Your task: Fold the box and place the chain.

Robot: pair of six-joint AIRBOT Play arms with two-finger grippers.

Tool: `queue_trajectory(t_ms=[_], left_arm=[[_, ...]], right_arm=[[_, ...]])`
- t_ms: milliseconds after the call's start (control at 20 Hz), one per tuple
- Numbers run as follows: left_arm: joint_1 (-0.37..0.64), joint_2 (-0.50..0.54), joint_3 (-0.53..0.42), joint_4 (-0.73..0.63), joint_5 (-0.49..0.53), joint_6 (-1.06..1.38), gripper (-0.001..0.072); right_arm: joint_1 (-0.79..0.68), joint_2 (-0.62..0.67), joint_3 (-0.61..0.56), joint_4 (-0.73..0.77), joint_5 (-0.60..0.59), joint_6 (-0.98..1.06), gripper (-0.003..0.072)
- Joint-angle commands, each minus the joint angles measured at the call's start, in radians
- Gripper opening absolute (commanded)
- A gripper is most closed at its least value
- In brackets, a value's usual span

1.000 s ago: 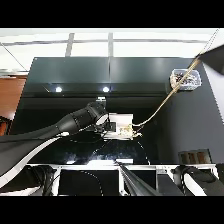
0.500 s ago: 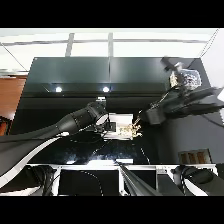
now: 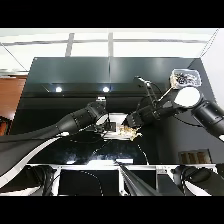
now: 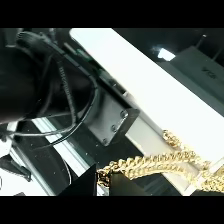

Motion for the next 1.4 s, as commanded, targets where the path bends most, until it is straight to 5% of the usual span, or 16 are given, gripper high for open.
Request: queue_trajectory(t_ms=[0,100,450,650,750,950,1350], left_arm=[[0.000,-0.001,0.000,0.000,0.002,0.000,0.0032],[0.000,-0.001,0.000,0.000,0.002,0.000,0.0031],[0.000,-0.001,0.000,0.000,0.001,0.000,0.0031],[0.000,-0.001,0.000,0.004,0.002,0.000,0.0031],[0.000,-0.001,0.000,0.003,0.001,0.000,0.0031],[0.000,-0.001,0.000,0.004,0.001,0.000,0.0031],[0.000,-0.001,0.000,0.004,0.001,0.000,0.0031]], right_arm=[[0.001,-0.017,-0.003,0.003,-0.016,0.000,0.0029],[-0.002,-0.017,-0.003,-0.001,-0.019,0.004,0.0360],[-0.322,0.086,0.000,-0.187,0.069,0.002,0.0358],[-0.464,0.077,-0.035,-0.509,-0.296,0.185,0.0359],[-0.477,0.031,-0.037,-0.590,-0.442,0.273,0.0720],[-0.496,-0.142,-0.014,-0.592,-0.607,0.429,0.0720],[-0.520,-0.429,0.161,-0.591,-0.561,0.605,0.0720]])
